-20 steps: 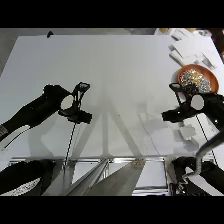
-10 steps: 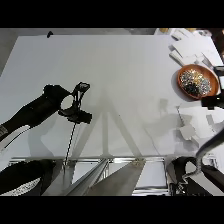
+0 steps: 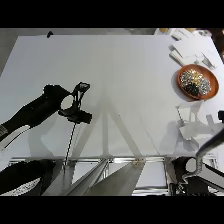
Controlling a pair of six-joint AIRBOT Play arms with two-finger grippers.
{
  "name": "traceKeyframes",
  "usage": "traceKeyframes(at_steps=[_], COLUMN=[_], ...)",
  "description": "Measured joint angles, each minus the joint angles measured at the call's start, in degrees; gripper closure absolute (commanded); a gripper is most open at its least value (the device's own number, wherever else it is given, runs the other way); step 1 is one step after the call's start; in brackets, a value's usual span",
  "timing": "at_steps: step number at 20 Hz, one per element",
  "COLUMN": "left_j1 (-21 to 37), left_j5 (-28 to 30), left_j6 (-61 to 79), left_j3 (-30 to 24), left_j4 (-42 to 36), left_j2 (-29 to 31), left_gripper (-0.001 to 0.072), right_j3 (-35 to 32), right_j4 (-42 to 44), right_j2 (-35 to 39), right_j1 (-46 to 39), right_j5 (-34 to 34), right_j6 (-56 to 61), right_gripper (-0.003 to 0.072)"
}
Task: Fold the box and place the chain.
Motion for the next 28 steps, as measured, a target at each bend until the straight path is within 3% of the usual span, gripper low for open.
traceKeyframes(at_steps=[1, 2, 3, 7, 11, 17, 25, 26, 27, 28], left_j1=[0.0, 0.0, 0.0, 0.0, 0.0, 0.0, 0.0, 0.0, 0.0, 0.0], left_j5=[0.0, 0.0, 0.0, 0.0, 0.0, 0.0, 1.6, 2.9, 4.5, 6.6], left_j6=[0.0, 0.0, 0.0, 0.0, 0.0, 0.0, 0.3, 0.5, 1.2, 2.8], left_j3=[0.0, 0.0, 0.0, 0.0, 0.0, 0.0, -0.2, -0.3, -0.3, -0.3], left_j4=[0.0, 0.0, 0.0, 0.0, 0.0, 0.0, -0.2, -0.2, -0.2, -0.6], left_j2=[0.0, 0.0, 0.0, 0.0, 0.0, 0.0, 0.0, 0.0, 0.0, 0.0], left_gripper=[0.0676, 0.0676, 0.0676, 0.0676, 0.0676, 0.0676, 0.0678, 0.0636, 0.0382, 0.0208], right_j3=[0.0, 0.0, 0.0, 0.0, 0.0, -3.8, -19.9, -20.9, -21.6, -22.1], right_j4=[-0.6, -1.2, -1.7, -2.0, 0.6, 18.1, 38.4, 39.5, 40.2, 40.9], right_j2=[-1.2, -2.3, -3.2, -4.6, -0.6, 10.7, 27.2, 28.3, 29.1, 29.6], right_j1=[-0.3, -0.4, -0.5, 0.6, 7.4, 21.6, 38.0, 39.6, 40.9, 41.8], right_j5=[0.1, 0.0, -0.1, 0.0, 2.1, 2.7, -5.9, -6.6, -7.3, -7.8], right_j6=[-0.5, -0.8, -0.8, -1.0, -1.2, -2.7, -2.9, -2.9, -2.9, -2.9], right_gripper=[0.0333, 0.0472, 0.0673, 0.0668, 0.0668, 0.0669, 0.0668, 0.0668, 0.0667, 0.0667])
